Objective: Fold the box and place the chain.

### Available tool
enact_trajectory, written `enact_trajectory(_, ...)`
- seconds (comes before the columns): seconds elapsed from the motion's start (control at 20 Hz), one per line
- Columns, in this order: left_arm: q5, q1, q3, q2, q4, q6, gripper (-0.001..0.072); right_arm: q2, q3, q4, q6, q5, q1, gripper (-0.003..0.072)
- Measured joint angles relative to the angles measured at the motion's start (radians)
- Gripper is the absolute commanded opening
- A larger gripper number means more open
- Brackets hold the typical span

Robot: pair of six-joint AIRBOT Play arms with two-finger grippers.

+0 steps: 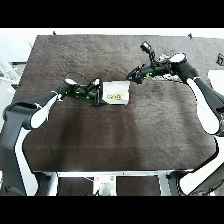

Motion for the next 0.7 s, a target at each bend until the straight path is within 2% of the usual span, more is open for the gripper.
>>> enact_trajectory(0.25, 0.0, 0.0, 0.0, 0.0, 0.0, 0.0, 0.0537, 0.0, 0.011, -0.06, 0.0, 0.069, 0.054, 0.024)
enact_trajectory(0.5, 0.0, 0.0, 0.0, 0.0, 0.0, 0.0, 0.0537, 0.0, 0.013, -0.149, -0.002, 0.08, 0.105, 0.0245)
enact_trajectory(0.55, 0.0, 0.0, 0.0, 0.0, 0.0, 0.0, 0.0537, 0.0, 0.013, -0.16, -0.003, 0.08, 0.109, 0.0293)
enact_trajectory(0.7, 0.0, 0.0, 0.0, 0.0, 0.0, 0.0, 0.0538, 0.0, 0.013, -0.178, -0.005, 0.078, 0.117, 0.0306)
